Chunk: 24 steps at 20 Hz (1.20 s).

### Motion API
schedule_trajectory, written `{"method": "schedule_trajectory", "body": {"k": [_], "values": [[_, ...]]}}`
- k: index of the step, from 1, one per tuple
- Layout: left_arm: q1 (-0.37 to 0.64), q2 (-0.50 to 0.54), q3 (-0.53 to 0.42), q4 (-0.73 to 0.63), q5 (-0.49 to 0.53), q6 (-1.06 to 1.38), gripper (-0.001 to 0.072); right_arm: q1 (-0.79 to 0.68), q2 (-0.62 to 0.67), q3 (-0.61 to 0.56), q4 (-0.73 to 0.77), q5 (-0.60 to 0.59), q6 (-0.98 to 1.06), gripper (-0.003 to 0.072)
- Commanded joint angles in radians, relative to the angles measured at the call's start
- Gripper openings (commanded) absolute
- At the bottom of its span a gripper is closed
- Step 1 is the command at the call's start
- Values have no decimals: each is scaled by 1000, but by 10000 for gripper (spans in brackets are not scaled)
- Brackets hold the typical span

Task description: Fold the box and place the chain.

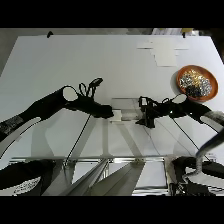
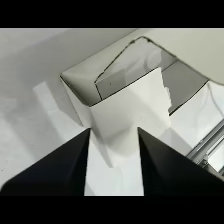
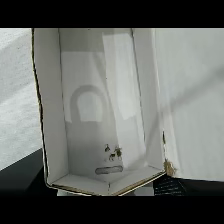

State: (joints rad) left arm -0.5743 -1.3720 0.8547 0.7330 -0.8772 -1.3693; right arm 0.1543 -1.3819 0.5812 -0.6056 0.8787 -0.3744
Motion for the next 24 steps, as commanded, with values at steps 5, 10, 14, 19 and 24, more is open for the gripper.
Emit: {"method": "schedule_trajectory", "body": {"k": [5, 10, 14, 19, 24], "values": [[-48, -41, 37, 45, 47, -101, 391, 0, 0, 0, 0, 0, 0, 337], [-93, -59, 117, 269, 39, -355, 391, 0, 0, 0, 0, 0, 0, 337], [-135, -61, 144, 372, 10, -539, 391, 0, 0, 0, 0, 0, 0, 337], [-187, -93, 222, 498, -74, -688, 391, 0, 0, 0, 0, 0, 0, 337], [-249, -201, 355, 573, -237, -856, 338, 0, 0, 0, 0, 0, 0, 337]]}}
